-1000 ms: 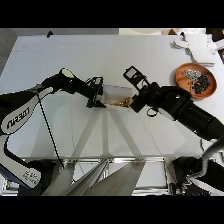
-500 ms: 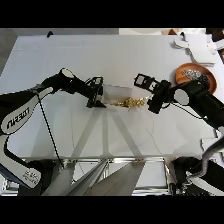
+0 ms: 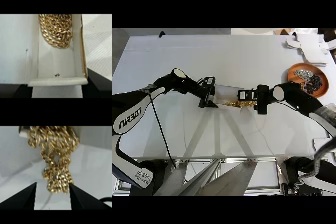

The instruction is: Fold the box and place the chain.

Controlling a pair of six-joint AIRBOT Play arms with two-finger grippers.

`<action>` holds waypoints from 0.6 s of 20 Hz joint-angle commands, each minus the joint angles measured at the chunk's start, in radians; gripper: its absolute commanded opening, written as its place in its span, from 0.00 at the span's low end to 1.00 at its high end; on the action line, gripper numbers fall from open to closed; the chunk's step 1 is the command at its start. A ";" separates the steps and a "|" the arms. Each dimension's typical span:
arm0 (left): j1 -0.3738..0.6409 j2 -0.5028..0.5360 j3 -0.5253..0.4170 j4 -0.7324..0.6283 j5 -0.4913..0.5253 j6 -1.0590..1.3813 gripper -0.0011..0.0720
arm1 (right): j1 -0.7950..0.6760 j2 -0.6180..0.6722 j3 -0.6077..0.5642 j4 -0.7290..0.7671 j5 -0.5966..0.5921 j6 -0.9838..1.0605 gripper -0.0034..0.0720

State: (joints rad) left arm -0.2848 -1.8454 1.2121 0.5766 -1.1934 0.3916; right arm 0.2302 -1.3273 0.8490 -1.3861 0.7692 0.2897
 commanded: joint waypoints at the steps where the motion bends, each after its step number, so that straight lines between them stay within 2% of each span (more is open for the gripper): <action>1: 0.000 0.000 0.000 0.000 0.000 0.000 0.66 | -0.001 -0.053 0.000 0.096 -0.045 -0.109 0.66; 6: 0.000 0.000 0.000 0.000 0.000 0.000 0.66 | -0.001 -0.071 0.000 0.111 -0.160 -0.108 0.65; 7: 0.000 0.000 0.000 0.000 0.000 0.000 0.66 | -0.001 -0.074 0.000 0.111 -0.164 -0.108 0.64; 8: 0.000 0.000 0.000 0.000 0.000 0.000 0.66 | -0.001 -0.081 0.000 0.111 -0.158 -0.108 0.56; 11: 0.000 0.000 0.000 0.000 0.000 0.000 0.66 | -0.001 -0.111 0.000 0.111 -0.111 -0.108 0.55; 12: 0.000 0.000 0.000 0.000 0.000 0.000 0.66 | -0.001 -0.122 0.000 0.111 -0.103 -0.107 0.50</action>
State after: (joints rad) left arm -0.2848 -1.8454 1.2121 0.5766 -1.1934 0.3920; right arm 0.2298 -1.4254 0.8494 -1.2793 0.6468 0.1852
